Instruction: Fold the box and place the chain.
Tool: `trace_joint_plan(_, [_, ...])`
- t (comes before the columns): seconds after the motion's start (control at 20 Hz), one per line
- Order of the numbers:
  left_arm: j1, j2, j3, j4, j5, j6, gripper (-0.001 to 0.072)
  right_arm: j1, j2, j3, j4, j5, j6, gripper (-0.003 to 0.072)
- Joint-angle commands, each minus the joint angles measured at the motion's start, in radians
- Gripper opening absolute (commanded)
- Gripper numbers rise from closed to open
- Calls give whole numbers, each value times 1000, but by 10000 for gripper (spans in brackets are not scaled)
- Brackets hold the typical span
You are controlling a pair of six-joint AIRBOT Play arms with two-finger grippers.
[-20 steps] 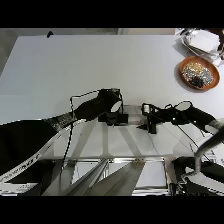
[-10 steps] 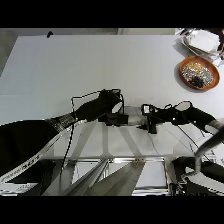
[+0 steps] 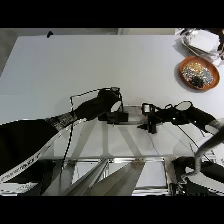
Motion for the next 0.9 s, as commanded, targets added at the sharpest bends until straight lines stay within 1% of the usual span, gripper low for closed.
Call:
trace_joint_plan(0.0, [0, 1, 1, -13, 37, 6, 3, 0, 0, 1, -2, 0, -5, 321])
trace_joint_plan(0.05, [0, 1, 1, -14, 35, 7, 13, 1, 0, 1, -2, 0, -5, 321])
trace_joint_plan(0.1, [0, 1, 1, -16, 29, 8, 54, 0, 0, 1, -2, 0, -5, 321])
trace_joint_plan(0.2, [2, 1, 1, -13, -8, 13, 225, 0, 0, 1, -2, 0, -5, 321])
trace_joint_plan(0.25, [2, 1, 1, -3, -28, 16, 297, 1, 0, 1, -2, 0, -5, 321])
trace_joint_plan(0.35, [7, 6, 0, 14, -54, 50, 419, 1, 0, 1, -2, 0, -5, 321])
trace_joint_plan(0.45, [20, 28, -5, 17, -56, 113, 513, 0, 0, 1, -2, 0, -5, 321])
trace_joint_plan(0.5, [32, 45, -8, 17, -65, 141, 532, 0, 0, 1, -2, 0, -5, 321])
trace_joint_plan(0.65, [79, 110, -8, 21, -126, 284, 532, 0, 0, 1, -2, 0, -5, 321])
trace_joint_plan(0.75, [128, 171, -10, 21, -155, 444, 533, 0, 0, 1, -2, 0, -5, 321])
trace_joint_plan(0.8, [152, 201, -10, 18, -151, 579, 537, 1, 0, 1, -2, 0, -5, 321])
trace_joint_plan(0.85, [175, 233, -10, 17, -150, 752, 631, 0, 0, 1, -2, 0, -5, 321])
